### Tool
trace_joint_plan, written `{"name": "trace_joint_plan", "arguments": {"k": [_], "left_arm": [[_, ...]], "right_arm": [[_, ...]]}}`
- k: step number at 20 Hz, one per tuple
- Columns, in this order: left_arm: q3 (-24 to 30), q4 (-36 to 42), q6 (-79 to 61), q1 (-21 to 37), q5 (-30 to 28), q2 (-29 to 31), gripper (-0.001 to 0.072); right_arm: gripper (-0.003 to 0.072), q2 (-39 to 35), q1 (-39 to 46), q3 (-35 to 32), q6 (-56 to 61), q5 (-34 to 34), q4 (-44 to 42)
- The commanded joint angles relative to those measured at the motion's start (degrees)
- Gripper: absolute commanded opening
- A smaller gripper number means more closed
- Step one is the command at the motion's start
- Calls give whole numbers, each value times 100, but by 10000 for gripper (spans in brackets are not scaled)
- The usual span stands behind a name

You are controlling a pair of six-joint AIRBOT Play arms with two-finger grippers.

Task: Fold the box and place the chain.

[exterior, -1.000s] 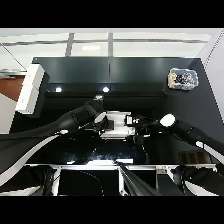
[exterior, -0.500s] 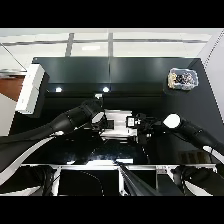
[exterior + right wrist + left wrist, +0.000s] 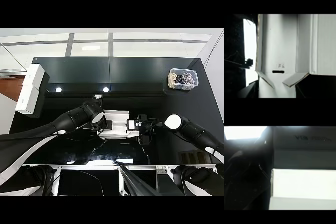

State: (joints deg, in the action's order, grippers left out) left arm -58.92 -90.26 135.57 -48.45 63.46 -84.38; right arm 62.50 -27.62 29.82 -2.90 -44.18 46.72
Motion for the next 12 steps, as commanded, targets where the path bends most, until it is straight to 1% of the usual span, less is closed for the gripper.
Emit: {"name": "trace_joint_plan", "arguments": {"k": [1,3,4,5,6,7,8,9,12], "left_arm": [[4,74,-9,4,-20,-48,32],[4,74,-9,4,-15,-48,32],[4,74,-9,4,-17,-48,33],[4,74,-9,4,-17,-48,33],[4,74,-9,4,-17,-48,33],[4,74,-9,4,-15,-48,33],[4,74,-9,4,-15,-48,33],[4,74,-9,4,-15,-48,33],[4,74,-9,4,-15,-48,33]], "right_arm": [[555,17,-2,4,-35,142,-103],[553,17,-2,4,-35,247,-409],[491,17,-2,4,-33,240,-555],[359,17,-2,4,-26,236,-640],[355,17,-2,4,-26,236,-660],[295,17,-2,4,46,229,-664],[216,17,-2,4,149,210,-669],[194,17,-2,4,267,164,-693],[194,61,-33,4,411,94,-964]]}}
